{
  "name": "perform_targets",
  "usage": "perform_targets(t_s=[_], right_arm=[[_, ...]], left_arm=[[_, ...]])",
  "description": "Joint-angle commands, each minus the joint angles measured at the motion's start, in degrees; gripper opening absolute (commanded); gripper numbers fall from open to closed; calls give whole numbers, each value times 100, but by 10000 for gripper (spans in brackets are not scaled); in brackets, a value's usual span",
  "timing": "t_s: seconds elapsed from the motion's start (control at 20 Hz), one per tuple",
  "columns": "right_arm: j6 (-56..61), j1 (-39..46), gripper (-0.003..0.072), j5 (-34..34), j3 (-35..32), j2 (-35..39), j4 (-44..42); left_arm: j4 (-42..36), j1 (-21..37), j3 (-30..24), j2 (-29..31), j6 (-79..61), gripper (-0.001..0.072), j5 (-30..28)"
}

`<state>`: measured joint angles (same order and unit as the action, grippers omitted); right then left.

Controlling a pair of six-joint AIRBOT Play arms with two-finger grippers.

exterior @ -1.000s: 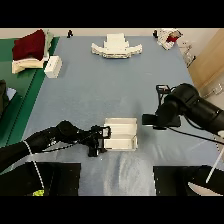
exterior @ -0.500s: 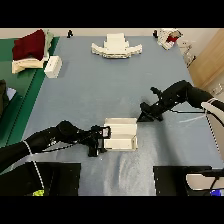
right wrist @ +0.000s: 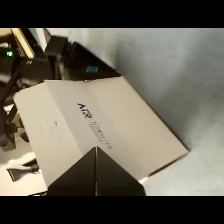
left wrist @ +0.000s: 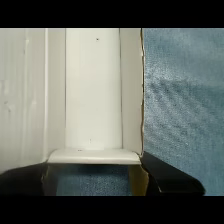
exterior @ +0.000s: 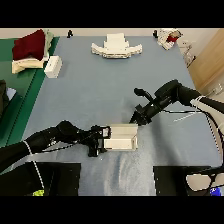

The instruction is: Fold the box.

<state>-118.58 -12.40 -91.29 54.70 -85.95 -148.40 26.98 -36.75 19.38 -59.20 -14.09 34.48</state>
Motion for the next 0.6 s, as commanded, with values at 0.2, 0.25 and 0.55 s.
perform_targets(t_s=[0.2,0.25,0.55], right_arm=[[-1255,-826,4,1401,-756,1132,256],[-1488,-946,4,1746,-973,1373,271],[-2234,-1856,5,3945,-2208,2747,433]], left_arm=[[0,0,4,4,0,518,0],[0,0,4,4,0,518,0],[0,0,4,4,0,518,0]])
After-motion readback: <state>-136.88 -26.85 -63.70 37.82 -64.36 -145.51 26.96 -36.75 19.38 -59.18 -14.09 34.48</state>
